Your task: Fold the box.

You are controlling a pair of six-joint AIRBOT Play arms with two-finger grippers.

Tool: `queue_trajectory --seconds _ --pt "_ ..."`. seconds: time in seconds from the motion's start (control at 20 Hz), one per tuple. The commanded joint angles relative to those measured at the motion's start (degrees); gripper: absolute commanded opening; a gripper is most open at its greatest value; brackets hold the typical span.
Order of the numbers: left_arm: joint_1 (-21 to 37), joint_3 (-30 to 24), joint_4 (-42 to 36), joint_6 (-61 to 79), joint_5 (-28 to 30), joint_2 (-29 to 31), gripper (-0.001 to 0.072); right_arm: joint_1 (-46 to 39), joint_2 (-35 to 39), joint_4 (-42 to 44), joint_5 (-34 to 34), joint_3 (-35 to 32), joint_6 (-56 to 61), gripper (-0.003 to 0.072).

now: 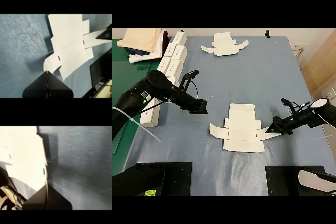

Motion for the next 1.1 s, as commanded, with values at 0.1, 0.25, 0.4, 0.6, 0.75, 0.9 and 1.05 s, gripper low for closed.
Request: queue_trajectory --seconds 0.1,0.25,0.4,0.6,0.75,0.9,1.05 --pt "0.04 0.04 -0.37 0.61 -0.24 0.00 0.0019 3.93 4.13 3.37 -1.31 -0.17 -8.11 0.0001" --pt "1.53 0.04 1.18 -3.02 -0.26 -0.48 0.0656 11.06 12.50 -1.57 -10.67 -2.36 -8.83 0.0001" --pt "1.75 0.04 1.20 -2.99 -0.50 -2.73 0.0656 16.55 18.45 -2.45 -15.30 -3.65 -8.76 0.0001" --pt "1.81 0.04 -3.69 2.62 0.76 -8.26 0.0657 18.58 20.41 -2.32 -17.22 -3.72 -7.69 0.0001" --pt "1.81 0.07 -12.76 11.63 4.22 -13.77 0.0657 18.58 20.44 -1.95 -16.63 -3.72 -7.58 0.0001" --pt "1.81 0.07 -17.97 17.22 4.79 -19.82 0.0657 18.58 20.44 -1.64 -15.47 -3.72 -7.56 0.0001" --pt "1.81 0.50 -28.89 25.57 4.26 -24.20 0.0657 18.58 20.44 -1.55 -14.38 -3.72 -7.58 0.0001"
